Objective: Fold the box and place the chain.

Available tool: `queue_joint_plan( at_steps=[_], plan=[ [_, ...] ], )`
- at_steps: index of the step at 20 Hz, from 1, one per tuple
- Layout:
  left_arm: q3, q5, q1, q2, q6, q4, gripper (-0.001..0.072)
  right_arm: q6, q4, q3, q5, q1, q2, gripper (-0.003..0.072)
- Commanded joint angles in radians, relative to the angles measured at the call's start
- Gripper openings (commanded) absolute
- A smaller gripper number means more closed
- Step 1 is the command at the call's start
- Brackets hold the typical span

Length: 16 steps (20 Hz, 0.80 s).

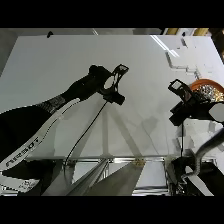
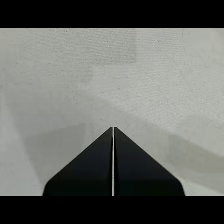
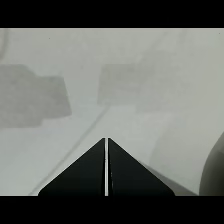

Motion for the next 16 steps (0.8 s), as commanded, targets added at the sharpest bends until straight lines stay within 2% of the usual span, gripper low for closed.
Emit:
queue_joint_plan(
  at_steps=[1, 3, 4, 6, 8, 12, 14, 15, 16],
  plan=[
    [-0.001, 0.001, 0.0, 0.0, 0.0, 0.0, 0.0009, 0.0, 0.0, 0.0, 0.0, 0.0, 0.0, 0.0018],
    [-0.001, 0.0, 0.0, 0.0, 0.001, 0.0, 0.0009, 0.027, -0.002, 0.0, 0.0, 0.0, 0.001, 0.0018],
    [-0.001, 0.0, 0.0, 0.0, 0.0, 0.0, 0.0009, 0.108, -0.023, 0.001, -0.009, 0.0, 0.001, 0.0018],
    [-0.001, 0.0, 0.0, 0.0, 0.001, 0.0, 0.0009, 0.346, -0.146, 0.007, -0.04, 0.0, 0.001, 0.0018],
    [-0.001, 0.0, 0.0, 0.0, 0.001, 0.0, 0.0009, 0.534, -0.331, 0.034, -0.035, -0.024, 0.001, 0.0017],
    [-0.001, 0.001, 0.0, 0.0, 0.001, 0.0, 0.0009, 0.619, -0.615, 0.082, 0.027, -0.253, -0.003, 0.0017],
    [-0.001, 0.0, -0.001, 0.0, 0.0, -0.001, 0.0009, 0.628, -0.636, 0.082, 0.001, -0.396, -0.016, 0.0032],
    [-0.001, 0.001, 0.0, 0.0, 0.0, -0.001, 0.0009, 0.627, -0.636, 0.082, -0.011, -0.45, -0.028, 0.0184],
    [-0.001, 0.001, 0.0, 0.0, 0.0, -0.001, 0.0009, 0.608, -0.639, 0.082, -0.014, -0.488, -0.047, 0.0383]
  ],
)
